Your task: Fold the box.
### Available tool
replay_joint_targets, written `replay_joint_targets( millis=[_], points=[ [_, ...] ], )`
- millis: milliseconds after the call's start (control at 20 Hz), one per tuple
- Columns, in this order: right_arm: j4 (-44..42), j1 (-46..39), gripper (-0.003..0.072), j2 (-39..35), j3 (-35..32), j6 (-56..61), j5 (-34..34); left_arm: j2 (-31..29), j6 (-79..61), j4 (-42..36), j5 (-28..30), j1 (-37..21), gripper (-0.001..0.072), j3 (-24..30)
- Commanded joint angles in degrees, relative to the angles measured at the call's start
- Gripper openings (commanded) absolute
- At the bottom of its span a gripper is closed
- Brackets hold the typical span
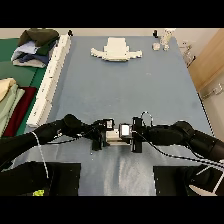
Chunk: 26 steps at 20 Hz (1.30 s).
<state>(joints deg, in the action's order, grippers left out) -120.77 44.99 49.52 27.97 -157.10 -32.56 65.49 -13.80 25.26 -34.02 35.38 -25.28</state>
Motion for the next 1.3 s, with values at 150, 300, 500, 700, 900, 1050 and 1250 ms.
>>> replay_joint_targets(
  millis=[150,300,500,700,900,1050,1250],
  points=[
    [0.02,0.04,0.0270,-0.31,0.04,-0.02,0.07,0.04,-0.13,0.04,-0.02,-0.02,0.0421,-0.02],
    [-0.52,0.15,0.0270,-0.31,0.04,0.00,-0.83,0.04,-0.13,0.04,-0.02,-0.02,0.0421,-0.02],
    [-1.57,0.48,0.0270,-0.24,0.02,0.00,-2.05,0.04,-0.13,0.04,-0.02,-0.02,0.0421,-0.02],
    [-1.53,0.48,0.0271,0.35,-0.07,0.00,-2.47,0.04,-0.13,0.04,-0.02,-0.02,0.0421,-0.02],
    [-1.53,0.48,0.0270,0.42,-0.07,0.00,-2.45,0.04,-0.13,0.04,-0.02,-0.02,0.0422,-0.02],
    [-1.64,0.48,0.0357,-0.35,0.04,0.00,-2.36,0.04,-0.13,0.04,-0.02,-0.02,0.0421,-0.02],
    [-2.08,0.48,0.0511,-4.31,0.04,0.22,-2.45,0.04,-0.13,0.02,-0.02,-0.02,0.0421,-0.02]
  ],
)
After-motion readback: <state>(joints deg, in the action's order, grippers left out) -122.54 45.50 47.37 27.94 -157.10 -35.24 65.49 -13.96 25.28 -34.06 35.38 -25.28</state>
